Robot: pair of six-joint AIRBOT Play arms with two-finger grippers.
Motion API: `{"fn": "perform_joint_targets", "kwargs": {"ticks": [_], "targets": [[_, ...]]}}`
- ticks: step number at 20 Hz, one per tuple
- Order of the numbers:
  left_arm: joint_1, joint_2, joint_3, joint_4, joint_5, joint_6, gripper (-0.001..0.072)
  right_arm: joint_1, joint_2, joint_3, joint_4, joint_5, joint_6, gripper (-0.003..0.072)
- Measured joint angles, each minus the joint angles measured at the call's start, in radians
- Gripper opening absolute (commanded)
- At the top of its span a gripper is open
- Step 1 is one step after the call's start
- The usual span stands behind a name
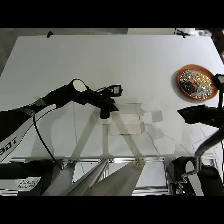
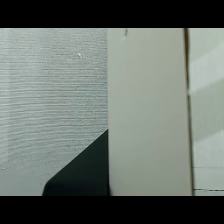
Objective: Fold the box and place the chain.
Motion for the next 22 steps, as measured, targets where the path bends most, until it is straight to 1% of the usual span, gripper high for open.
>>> {"fn": "perform_joint_targets", "kwargs": {"ticks": [6,13,22], "targets": [[0.000,0.005,0.000,0.012,-0.001,-0.008,0.0005,0.000,0.000,-0.001,-0.002,0.000,-0.041,0.0294],[-0.001,0.039,0.000,0.173,-0.005,-0.146,0.0005,0.000,-0.008,-0.002,-0.003,0.000,-0.096,0.0294],[-0.001,0.044,0.000,0.222,-0.002,-0.183,0.0009,0.000,-0.008,-0.002,-0.003,0.000,-0.106,0.0294]]}}
